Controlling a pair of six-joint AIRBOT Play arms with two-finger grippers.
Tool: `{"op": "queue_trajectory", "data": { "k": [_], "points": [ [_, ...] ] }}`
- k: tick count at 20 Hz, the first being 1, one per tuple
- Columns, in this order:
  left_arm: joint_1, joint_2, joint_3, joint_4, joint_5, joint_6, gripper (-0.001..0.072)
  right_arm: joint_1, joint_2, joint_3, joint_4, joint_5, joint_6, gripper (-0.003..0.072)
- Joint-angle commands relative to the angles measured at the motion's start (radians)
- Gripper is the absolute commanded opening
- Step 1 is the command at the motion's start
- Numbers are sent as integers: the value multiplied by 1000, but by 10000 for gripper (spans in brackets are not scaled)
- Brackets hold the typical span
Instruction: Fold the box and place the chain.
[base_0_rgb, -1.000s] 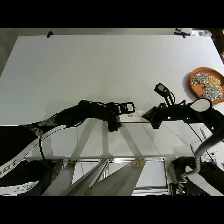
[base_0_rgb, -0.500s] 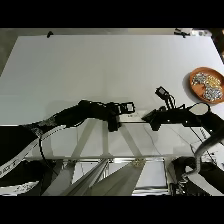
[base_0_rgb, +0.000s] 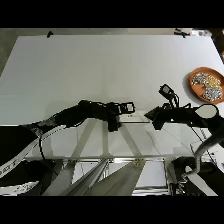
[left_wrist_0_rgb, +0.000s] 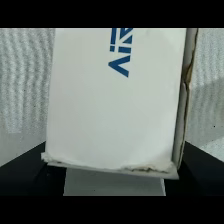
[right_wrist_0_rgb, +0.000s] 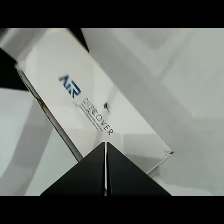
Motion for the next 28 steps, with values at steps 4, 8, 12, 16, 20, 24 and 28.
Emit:
{"op": "queue_trajectory", "data": {
  "k": [4, 8, 12, 16, 20, 24, 28],
  "points": [
    [0, 1, 0, 0, 0, 0, 345, 0, 149, 10, -185, 19, 231, 13],
    [0, 1, 0, 0, 0, 0, 345, 0, 161, 16, -503, 155, 831, 15],
    [0, 1, 0, 0, 0, 0, 345, 0, 161, 64, -607, 392, 982, 15],
    [0, 1, 0, 0, 0, 0, 345, 0, 161, 78, -707, 587, 1052, 15],
    [0, 1, 0, 0, 0, -1, 345, 0, 161, 78, -708, 591, 1052, 15],
    [0, 1, 0, -2, 7, -27, 342, 0, 161, 78, -699, 542, 1052, 16],
    [0, 14, 0, -4, 2, -32, 12, 0, 161, 78, -698, 505, 1051, 16]
  ]
}}
